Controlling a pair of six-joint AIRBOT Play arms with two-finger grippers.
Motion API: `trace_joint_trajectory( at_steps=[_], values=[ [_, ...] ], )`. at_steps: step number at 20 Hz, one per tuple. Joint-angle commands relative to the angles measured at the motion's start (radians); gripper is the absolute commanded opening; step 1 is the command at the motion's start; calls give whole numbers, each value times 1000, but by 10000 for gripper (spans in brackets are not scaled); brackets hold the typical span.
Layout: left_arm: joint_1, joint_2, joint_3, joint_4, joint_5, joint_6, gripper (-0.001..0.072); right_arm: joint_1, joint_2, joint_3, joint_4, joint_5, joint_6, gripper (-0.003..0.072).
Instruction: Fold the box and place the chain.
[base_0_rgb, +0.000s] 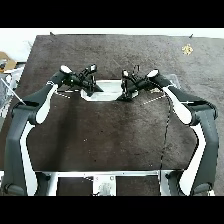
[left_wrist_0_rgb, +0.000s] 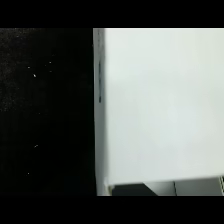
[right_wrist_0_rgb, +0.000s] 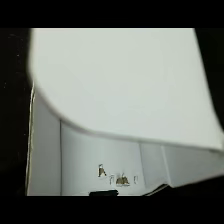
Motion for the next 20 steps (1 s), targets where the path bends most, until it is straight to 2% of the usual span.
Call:
trace_joint_trajectory(
  at_steps=[1,10,11,14,15,20],
  values=[
    [0,-1,0,0,0,0,11,3,-1,0,-6,-3,1,617],
    [0,-1,0,0,0,0,11,13,-1,-1,-6,-6,1,611],
    [0,0,0,0,0,0,11,13,-1,-1,-6,-6,1,531],
    [0,0,0,0,0,0,11,13,-1,-1,-14,-32,0,491],
    [0,0,0,0,0,0,11,13,-1,-1,-22,-37,0,426],
    [0,0,0,0,0,0,11,13,0,-1,-24,-37,0,426]
  ],
)
